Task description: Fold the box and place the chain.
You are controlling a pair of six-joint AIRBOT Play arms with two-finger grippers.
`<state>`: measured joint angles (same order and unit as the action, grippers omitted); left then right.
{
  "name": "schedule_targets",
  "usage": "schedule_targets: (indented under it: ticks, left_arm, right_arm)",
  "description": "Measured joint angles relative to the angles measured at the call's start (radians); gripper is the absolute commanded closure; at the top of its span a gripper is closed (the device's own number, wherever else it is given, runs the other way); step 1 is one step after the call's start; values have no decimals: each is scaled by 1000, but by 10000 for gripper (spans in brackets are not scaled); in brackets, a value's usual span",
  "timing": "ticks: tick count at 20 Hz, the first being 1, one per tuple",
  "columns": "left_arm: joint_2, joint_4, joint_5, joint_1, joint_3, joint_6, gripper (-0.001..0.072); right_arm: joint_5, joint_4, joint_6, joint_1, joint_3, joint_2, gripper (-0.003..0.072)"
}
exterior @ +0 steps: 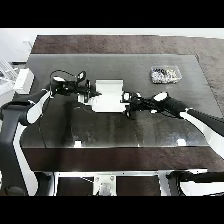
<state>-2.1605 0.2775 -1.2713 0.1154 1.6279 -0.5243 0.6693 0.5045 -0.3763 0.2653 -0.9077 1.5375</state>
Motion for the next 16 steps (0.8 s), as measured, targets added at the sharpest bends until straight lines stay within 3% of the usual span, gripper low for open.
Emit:
schedule_targets:
  ticks: [7,16]
  left_arm:
    - [0,-1,0,0,0,0,688]
    - [0,-1,0,0,0,0,688]
  right_arm:
    - [-22,-71,-47,-28,-13,-31,48]
    - [76,-101,-126,-71,-67,-31,41]
